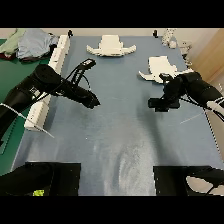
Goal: Fold the box.
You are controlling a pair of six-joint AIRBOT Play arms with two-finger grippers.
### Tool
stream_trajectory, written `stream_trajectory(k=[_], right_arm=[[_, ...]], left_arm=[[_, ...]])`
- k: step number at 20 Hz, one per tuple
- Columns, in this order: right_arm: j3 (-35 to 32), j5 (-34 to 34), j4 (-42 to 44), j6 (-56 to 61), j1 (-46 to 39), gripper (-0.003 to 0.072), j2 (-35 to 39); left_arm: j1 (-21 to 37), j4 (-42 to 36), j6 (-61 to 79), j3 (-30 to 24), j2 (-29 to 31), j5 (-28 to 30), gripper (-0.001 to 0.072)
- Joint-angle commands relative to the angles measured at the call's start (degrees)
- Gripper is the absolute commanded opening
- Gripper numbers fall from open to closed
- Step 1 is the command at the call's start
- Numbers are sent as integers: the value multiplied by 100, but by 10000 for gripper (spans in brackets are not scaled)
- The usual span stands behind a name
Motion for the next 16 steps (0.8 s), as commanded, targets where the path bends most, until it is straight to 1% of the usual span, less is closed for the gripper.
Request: stream_trajectory(k=[1,6,9,10,11,12,14,16], right_arm=[[2,9,2,2,2,20,-4],[4,160,61,20,2,20,-4],[50,546,501,195,-7,20,-15],[236,501,400,455,-98,59,-63],[538,356,313,675,-293,210,-151],[966,197,299,678,-619,278,-297],[1976,-190,302,389,-1469,287,-728],[3003,-592,317,-57,-2411,287,-1322]], left_arm=[[2,0,0,4,-2,0,13],[2,0,0,2,-2,0,13],[2,0,0,4,-2,0,13],[2,0,0,2,-2,0,13],[2,0,0,2,-2,2,12],[2,0,0,2,-2,2,13],[0,0,0,2,-2,-2,13],[2,0,0,2,-2,0,13]])
